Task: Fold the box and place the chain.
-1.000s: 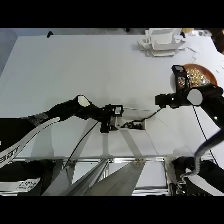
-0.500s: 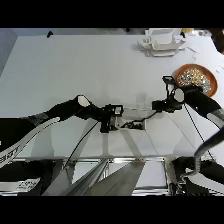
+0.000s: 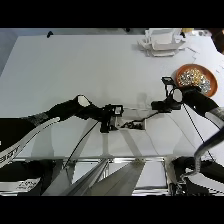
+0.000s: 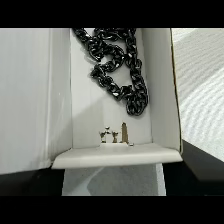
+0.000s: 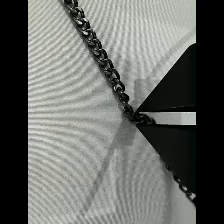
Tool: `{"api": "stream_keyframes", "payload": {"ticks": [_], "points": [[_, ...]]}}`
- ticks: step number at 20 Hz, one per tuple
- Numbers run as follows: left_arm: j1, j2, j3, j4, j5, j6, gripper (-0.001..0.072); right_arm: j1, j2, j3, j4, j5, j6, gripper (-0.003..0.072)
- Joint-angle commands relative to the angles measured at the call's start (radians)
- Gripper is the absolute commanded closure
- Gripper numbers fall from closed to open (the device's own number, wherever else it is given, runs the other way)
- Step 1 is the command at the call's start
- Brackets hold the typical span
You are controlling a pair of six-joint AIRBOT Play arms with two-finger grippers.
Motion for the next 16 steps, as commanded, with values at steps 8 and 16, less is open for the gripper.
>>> {"api": "stream_keyframes", "payload": {"ticks": [8, 16], "points": [[0.001, 0.001, 0.001, 0.0, 0.0, 0.0, 0.0562, 0.062, 0.22, -0.001, 0.075, 0.242, -0.16, 0.0672], [0.001, 0.001, 0.001, 0.0, 0.0, 0.0, 0.0562, 0.37, 0.562, -0.001, 0.356, 0.2, -0.156, 0.0671]]}}
